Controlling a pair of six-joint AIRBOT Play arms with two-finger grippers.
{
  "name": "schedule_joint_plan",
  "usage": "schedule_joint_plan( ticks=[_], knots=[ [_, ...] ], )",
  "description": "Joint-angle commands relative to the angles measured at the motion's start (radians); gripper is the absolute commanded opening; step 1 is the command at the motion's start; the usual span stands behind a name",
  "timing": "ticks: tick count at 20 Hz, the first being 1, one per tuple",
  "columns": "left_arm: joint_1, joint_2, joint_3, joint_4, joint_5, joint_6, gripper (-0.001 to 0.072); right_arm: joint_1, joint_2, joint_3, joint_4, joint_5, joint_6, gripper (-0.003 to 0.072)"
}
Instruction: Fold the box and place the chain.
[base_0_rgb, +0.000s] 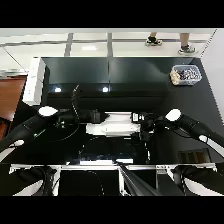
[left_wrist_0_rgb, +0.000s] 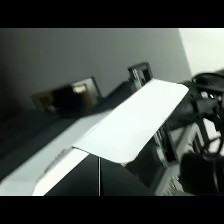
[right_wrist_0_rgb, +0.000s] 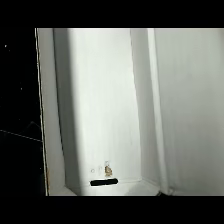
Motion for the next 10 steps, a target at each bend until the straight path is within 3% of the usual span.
schedule_joint_plan(
  ticks=[1,3,5,10],
  knots=[
    [-0.018,-0.004,0.049,0.1,0.129,0.019,0.0027,0.001,0.0,0.0,0.0,0.0,0.0,0.0134],
    [-0.04,-0.011,0.087,0.252,0.185,-0.064,0.0028,0.001,0.0,0.0,0.0,0.001,0.0,0.0134],
    [-0.039,-0.049,0.12,0.364,0.163,-0.145,0.0028,0.001,0.0,0.0,0.0,0.001,0.0,0.0134],
    [-0.039,-0.211,0.166,0.388,0.023,-0.153,0.0028,0.001,0.0,0.0,0.0,0.0,0.0,0.0134]
  ],
)
